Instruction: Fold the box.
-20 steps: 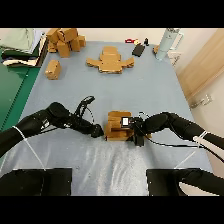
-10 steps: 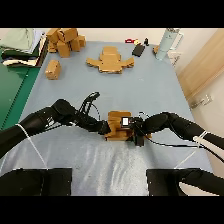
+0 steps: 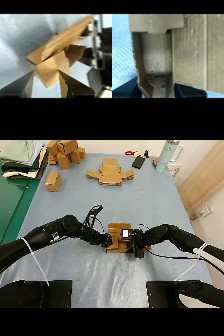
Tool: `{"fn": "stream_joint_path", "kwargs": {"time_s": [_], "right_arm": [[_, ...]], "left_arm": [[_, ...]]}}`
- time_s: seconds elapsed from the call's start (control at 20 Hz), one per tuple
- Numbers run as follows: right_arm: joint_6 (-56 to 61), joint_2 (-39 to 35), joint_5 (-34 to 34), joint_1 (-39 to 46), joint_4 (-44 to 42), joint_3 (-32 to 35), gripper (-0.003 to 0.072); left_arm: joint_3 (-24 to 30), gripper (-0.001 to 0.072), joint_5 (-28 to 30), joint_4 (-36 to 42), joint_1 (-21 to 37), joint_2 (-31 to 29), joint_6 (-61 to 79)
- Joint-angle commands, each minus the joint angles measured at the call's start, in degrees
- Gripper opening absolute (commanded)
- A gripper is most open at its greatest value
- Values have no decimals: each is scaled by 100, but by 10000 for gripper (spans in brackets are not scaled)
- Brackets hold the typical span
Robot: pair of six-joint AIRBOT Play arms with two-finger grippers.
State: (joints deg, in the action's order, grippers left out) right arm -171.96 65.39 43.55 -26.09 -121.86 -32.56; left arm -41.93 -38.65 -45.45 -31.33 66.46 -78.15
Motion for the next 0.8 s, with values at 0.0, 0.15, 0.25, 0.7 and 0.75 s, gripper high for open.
{"fn": "stream_joint_path", "kwargs": {"time_s": [0.0,0.15,0.25,0.7,0.75], "right_arm": [[2,0,0,2,-2,0,442],[2,0,-2,2,-2,0,442],[2,0,-2,2,0,0,442],[2,0,-2,2,0,2,442],[2,0,0,2,0,0,442]], "left_arm": [[-260,471,50,-1825,-494,7,-1989],[-538,471,-164,-2400,-791,142,-2844],[-750,471,-387,-2470,-931,330,-3281],[-2094,471,-1998,-4177,-1808,1408,-5536],[-2271,471,-2118,-4312,-1884,1552,-5698]]}}
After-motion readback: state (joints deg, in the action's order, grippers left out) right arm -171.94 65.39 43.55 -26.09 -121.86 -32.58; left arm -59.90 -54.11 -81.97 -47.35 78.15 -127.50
